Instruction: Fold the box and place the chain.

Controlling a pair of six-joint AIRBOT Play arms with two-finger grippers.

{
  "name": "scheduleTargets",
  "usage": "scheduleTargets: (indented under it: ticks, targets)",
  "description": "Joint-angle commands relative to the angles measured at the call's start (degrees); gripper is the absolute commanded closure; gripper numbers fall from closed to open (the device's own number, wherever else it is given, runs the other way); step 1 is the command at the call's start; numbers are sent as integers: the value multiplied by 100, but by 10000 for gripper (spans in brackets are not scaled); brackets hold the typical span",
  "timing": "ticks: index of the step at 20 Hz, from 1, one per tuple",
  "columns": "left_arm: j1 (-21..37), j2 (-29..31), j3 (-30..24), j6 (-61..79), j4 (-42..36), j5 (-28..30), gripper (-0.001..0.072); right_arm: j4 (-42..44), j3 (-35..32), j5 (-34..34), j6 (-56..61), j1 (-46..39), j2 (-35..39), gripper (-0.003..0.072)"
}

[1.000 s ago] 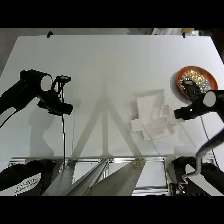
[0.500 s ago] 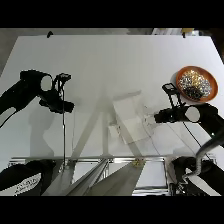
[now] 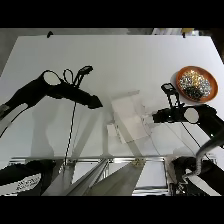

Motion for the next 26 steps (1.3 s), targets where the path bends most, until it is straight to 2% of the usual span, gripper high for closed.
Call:
scheduleTargets:
  ticks: [1,2,5,9,12,13,15,20,23,25,26]
  targets:
    - [-291,-540,-2,1145,-1515,273,205,7,-4,-11,2,7,4,665]
    - [-413,-688,-2,1145,-1537,369,136,7,-4,-11,0,7,4,665]
    - [-793,-1043,-2,1213,-1615,741,137,7,-4,-9,0,7,4,665]
    - [-1097,-1231,-2,1545,-1775,942,138,9,-4,-9,0,7,4,665]
    - [-1150,-1239,-2,1628,-1766,1029,178,11,-4,-2,0,7,4,665]
    - [-1141,-1237,0,1631,-1718,970,286,9,-4,4,0,7,4,665]
    - [-1102,-1233,0,1670,-1576,890,429,9,-4,9,0,7,4,665]
    - [-1060,-1213,2,2457,-1587,732,701,59,-4,26,0,7,4,665]
    - [-1060,-1213,114,2900,-1580,562,705,321,-2,13,-4,7,15,653]
    - [-1064,-1213,306,3464,-1567,328,706,485,13,31,-26,7,61,458]
    - [-1078,-1213,404,3845,-1561,227,706,505,55,79,-26,7,111,412]
